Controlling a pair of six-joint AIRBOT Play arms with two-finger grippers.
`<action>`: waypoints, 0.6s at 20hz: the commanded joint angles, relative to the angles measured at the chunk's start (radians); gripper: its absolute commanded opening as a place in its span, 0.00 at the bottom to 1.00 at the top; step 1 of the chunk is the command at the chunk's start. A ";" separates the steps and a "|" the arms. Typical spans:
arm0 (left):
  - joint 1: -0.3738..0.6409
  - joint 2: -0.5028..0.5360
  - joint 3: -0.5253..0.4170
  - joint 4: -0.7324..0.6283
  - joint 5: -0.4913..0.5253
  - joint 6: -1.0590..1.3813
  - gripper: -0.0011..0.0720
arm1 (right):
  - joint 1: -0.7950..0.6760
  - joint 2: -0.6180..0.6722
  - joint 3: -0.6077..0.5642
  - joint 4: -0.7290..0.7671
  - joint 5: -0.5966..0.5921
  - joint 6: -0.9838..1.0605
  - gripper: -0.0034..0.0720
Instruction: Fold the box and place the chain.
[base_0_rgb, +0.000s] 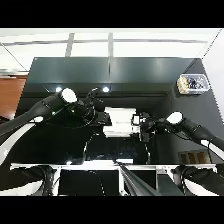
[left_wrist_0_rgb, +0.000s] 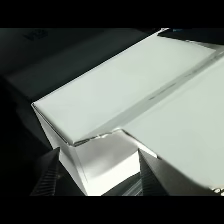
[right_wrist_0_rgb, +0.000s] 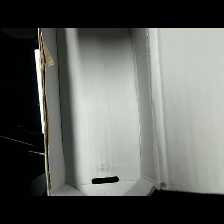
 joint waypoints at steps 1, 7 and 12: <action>-0.028 0.001 0.003 0.019 0.052 -0.050 0.76 | 0.000 0.000 0.000 0.000 0.000 0.000 0.34; -0.126 0.001 0.003 0.214 0.148 -0.275 0.76 | 0.000 0.000 0.000 0.000 0.000 0.000 0.34; -0.172 0.000 0.003 0.389 0.161 -0.422 0.76 | 0.000 0.000 0.000 0.000 0.000 0.000 0.34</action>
